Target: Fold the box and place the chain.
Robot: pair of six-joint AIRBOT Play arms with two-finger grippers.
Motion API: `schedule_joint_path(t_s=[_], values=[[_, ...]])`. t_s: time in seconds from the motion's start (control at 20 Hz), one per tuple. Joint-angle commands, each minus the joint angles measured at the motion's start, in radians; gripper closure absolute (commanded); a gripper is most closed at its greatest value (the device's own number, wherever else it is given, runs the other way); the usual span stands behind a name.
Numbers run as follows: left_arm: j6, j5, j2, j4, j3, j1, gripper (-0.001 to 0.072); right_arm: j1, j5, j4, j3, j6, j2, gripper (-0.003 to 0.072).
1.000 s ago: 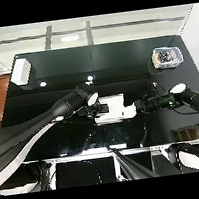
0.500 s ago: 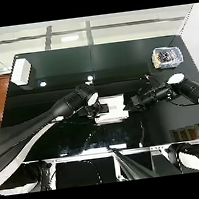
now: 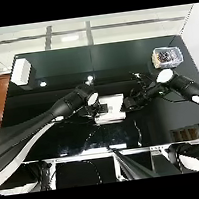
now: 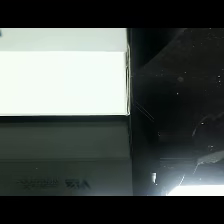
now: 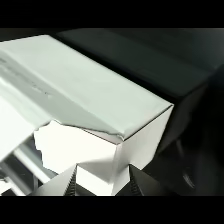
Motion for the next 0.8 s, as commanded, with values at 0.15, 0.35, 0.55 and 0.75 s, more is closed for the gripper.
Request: schedule_joint_path(t_s=[0.15, 0.35, 0.55, 0.75], values=[[0.000, 0.000, 0.000, 0.000, 0.001, 0.001, 0.0685, 0.168, -0.075, -0.317, 0.064, 0.330, -0.001, 0.0324], [0.001, 0.000, 0.000, 0.000, 0.001, 0.001, 0.0685, 0.271, -0.150, -0.475, 0.065, 0.508, -0.001, 0.0325], [0.000, 0.000, 0.000, 0.000, 0.001, 0.001, 0.0685, 0.353, -0.154, -0.597, 0.089, 0.664, -0.027, 0.0327], [0.000, 0.000, 0.000, 0.000, 0.001, 0.001, 0.0685, 0.406, -0.129, -0.701, 0.134, 0.809, -0.066, 0.0327]])
